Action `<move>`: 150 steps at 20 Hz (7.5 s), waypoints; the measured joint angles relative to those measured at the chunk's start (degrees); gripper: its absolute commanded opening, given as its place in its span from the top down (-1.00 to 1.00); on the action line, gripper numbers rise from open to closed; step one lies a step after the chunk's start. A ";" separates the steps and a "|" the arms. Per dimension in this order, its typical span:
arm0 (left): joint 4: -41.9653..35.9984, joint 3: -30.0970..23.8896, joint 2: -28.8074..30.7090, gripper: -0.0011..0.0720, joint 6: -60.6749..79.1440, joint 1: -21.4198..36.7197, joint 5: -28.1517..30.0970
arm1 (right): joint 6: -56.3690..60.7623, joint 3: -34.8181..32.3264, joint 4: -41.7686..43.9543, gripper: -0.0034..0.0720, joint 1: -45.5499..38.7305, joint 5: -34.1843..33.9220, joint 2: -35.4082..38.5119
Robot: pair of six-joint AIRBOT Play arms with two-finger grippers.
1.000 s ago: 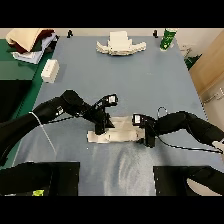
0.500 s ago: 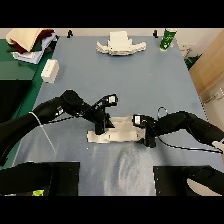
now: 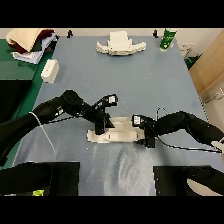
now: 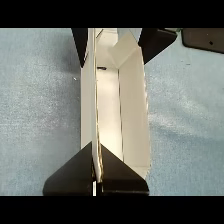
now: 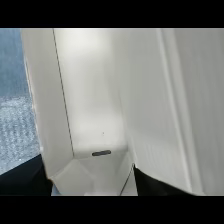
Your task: Fold the box.
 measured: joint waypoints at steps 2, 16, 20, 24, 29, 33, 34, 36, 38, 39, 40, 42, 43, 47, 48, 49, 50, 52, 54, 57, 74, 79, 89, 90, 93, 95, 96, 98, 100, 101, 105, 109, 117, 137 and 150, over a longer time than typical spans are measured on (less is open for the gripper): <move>0.00 0.00 0.00 0.94 0.00 0.00 0.02 | 0.00 0.00 0.00 -0.97 0.04 0.74 -0.24; 0.00 0.00 0.00 0.94 0.00 0.00 0.02 | 0.00 -0.07 -1.22 -0.78 1.60 2.19 -1.38; 0.00 0.00 0.00 0.94 0.00 0.00 0.02 | 0.00 -0.07 -1.51 -0.62 1.53 2.21 -1.42; 0.00 0.00 0.00 0.94 0.00 0.00 0.02 | 0.00 -0.07 -1.62 -0.42 1.33 2.32 -1.42; 0.00 0.00 0.00 0.94 0.00 0.00 0.02 | 0.00 -0.07 -1.62 -0.42 1.33 2.23 -1.42; 0.00 0.00 0.00 0.94 0.00 0.00 0.02 | -0.02 -0.07 -1.55 -0.43 1.33 2.19 -1.42; 0.00 0.00 0.00 0.94 -0.02 0.00 0.02 | -0.02 -0.07 -1.53 -0.43 1.33 2.19 -1.42; 0.00 0.00 0.00 0.94 0.00 0.00 0.02 | -0.02 -0.07 -1.49 -0.43 1.33 2.16 -1.42; 0.00 0.00 0.00 0.94 0.00 0.00 0.04 | 0.00 -0.07 -1.49 -0.44 1.33 2.16 -1.42; 0.00 0.00 0.00 0.94 0.00 0.00 0.02 | 0.00 -0.07 -1.49 -0.44 1.33 2.14 -1.42; 0.00 0.00 0.00 0.94 0.00 0.00 0.02 | 0.00 -0.07 -1.51 -0.44 1.31 2.14 -1.42; 0.00 0.00 0.00 0.94 0.00 0.00 0.04 | 0.00 -0.07 -1.53 -0.44 1.31 2.14 -1.42; 0.00 0.00 0.00 0.94 0.00 0.00 0.02 | 0.00 -0.04 -1.55 -0.44 1.31 2.12 -1.42; 0.00 0.00 0.00 0.94 0.00 0.00 0.04 | 0.02 -0.04 -1.60 -0.44 1.31 2.12 -1.42; 0.00 0.00 0.00 0.94 -0.02 0.00 0.04 | 0.02 -0.04 -1.60 -0.44 1.33 2.12 -1.42; 0.00 0.00 0.00 0.94 0.00 0.00 0.04 | 0.02 -0.04 -1.60 -0.44 1.31 2.10 -1.42; 0.00 0.00 0.00 0.94 0.00 0.00 0.02 | 0.02 -0.04 -1.62 -0.44 1.31 2.10 -1.42; 0.00 0.00 0.00 0.94 -0.02 0.00 0.02 | 0.02 -0.04 -1.62 -0.44 1.31 2.10 -1.42; 0.00 0.00 0.00 0.94 0.00 0.00 0.02 | 0.02 -0.04 -1.62 -0.44 1.31 2.10 -1.42; 0.00 0.00 0.00 0.93 0.00 -0.02 0.00 | 0.02 -0.04 -1.62 -0.44 1.31 2.10 -1.42; 15.72 0.00 12.17 0.94 -31.71 4.35 -10.27 | 0.02 -0.07 -1.66 -0.43 1.33 2.01 -1.42; 7.10 -0.04 13.33 0.94 -51.10 -1.84 -13.09 | 0.02 -0.07 -1.66 -0.43 1.33 2.08 -1.42; 4.33 0.76 4.31 0.94 -75.06 -6.93 11.45 | 0.07 -0.07 -1.62 -0.44 1.31 2.12 -1.42; 6.36 0.76 3.48 0.94 -78.12 -6.40 12.02 | 0.09 -0.07 -1.57 -0.43 1.29 2.16 -1.42; 11.02 0.81 0.68 0.94 -83.84 -5.09 12.72 | 0.11 -0.07 -1.46 -0.44 1.29 2.21 -1.42; 11.91 0.83 -1.16 0.94 -85.59 -4.76 12.13 | 0.09 -0.07 -1.51 -0.44 1.29 2.21 -1.42; 12.24 0.83 -1.84 0.94 -86.12 -4.68 12.11 | 0.09 -0.07 -1.51 -0.44 1.29 2.19 -1.42; 12.68 0.96 -2.75 0.94 -86.79 -4.46 12.07 | 0.07 -0.07 -1.62 -0.43 1.29 2.21 -1.42; 13.18 1.60 -3.21 0.94 -86.79 -4.37 11.89 | 0.04 -0.07 -1.64 -0.44 1.29 2.21 -1.42; 13.35 2.16 -3.37 0.94 -86.49 -4.33 11.85 | 0.04 -0.07 -1.64 -0.44 1.29 2.19 -1.42; 13.44 5.42 -1.68 0.94 -82.75 -3.96 11.32 | -0.02 -0.07 -1.79 -0.44 1.29 2.19 -1.42; 13.42 7.26 6.14 0.94 -77.88 -3.10 8.31 | -0.02 -0.07 -1.75 -0.43 1.29 2.16 -1.42; 13.94 6.56 20.50 0.94 -58.47 -2.97 -6.64 | -0.02 -0.07 -1.68 -0.44 1.31 2.12 -1.42; 4.42 -13.46 13.29 -0.61 -0.22 1.40 4.50 | 0.00 -0.07 -1.68 -0.44 1.31 2.10 -1.42; -1.62 -13.94 7.56 0.84 5.11 -4.13 13.35 | 0.07 -0.07 -1.68 -0.43 1.31 2.10 -1.42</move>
